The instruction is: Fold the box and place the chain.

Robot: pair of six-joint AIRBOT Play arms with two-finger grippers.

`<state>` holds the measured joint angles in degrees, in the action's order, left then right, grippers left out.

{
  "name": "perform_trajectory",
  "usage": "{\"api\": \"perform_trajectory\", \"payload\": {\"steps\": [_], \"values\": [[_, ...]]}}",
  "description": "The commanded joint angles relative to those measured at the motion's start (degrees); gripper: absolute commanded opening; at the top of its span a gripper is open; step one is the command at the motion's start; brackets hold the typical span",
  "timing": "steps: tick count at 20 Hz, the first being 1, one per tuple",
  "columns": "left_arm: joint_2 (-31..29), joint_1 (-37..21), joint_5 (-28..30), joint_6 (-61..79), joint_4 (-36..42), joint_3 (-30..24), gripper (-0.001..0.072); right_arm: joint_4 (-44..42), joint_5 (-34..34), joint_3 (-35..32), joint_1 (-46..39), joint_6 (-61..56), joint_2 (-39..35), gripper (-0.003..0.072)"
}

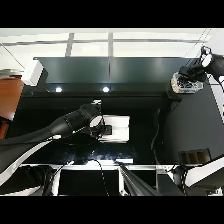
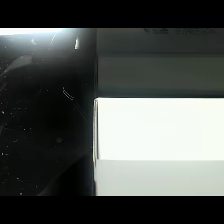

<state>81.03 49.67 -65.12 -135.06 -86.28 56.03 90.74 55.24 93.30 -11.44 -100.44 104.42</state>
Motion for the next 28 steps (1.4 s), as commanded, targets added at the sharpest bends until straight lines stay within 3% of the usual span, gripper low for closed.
{"api": "perform_trajectory", "payload": {"steps": [1, 7, 15, 18, 24, 28], "values": [[0.0, 0.0, 0.0, 0.0, 0.0, 0.0, 0.0027, 0.2, 5.9, 4.5, 0.0, 5.4, -1.5, 0.0022], [0.0, 0.0, 0.0, 0.0, 0.0, 0.0, 0.0028, -1.5, 7.8, 4.6, 0.0, 8.8, -12.5, 0.0021], [0.0, 0.0, 0.1, 0.0, 0.0, 0.0, 0.0027, -10.3, 11.8, 4.5, 0.2, 12.1, -31.6, 0.002], [0.0, 0.0, 0.1, 0.0, 0.0, 0.0, 0.0027, -13.2, 12.5, 1.2, 1.3, 14.1, -40.1, 0.002], [0.0, 0.0, 0.0, 0.0, 0.0, 0.0, 0.0027, -13.2, 17.5, -11.7, 11.9, 15.7, -56.0, 0.0019], [0.0, 0.0, 0.1, 0.0, -0.1, 0.0, 0.0027, -13.2, 23.1, -13.8, 22.0, 14.1, -59.9, 0.002]]}}
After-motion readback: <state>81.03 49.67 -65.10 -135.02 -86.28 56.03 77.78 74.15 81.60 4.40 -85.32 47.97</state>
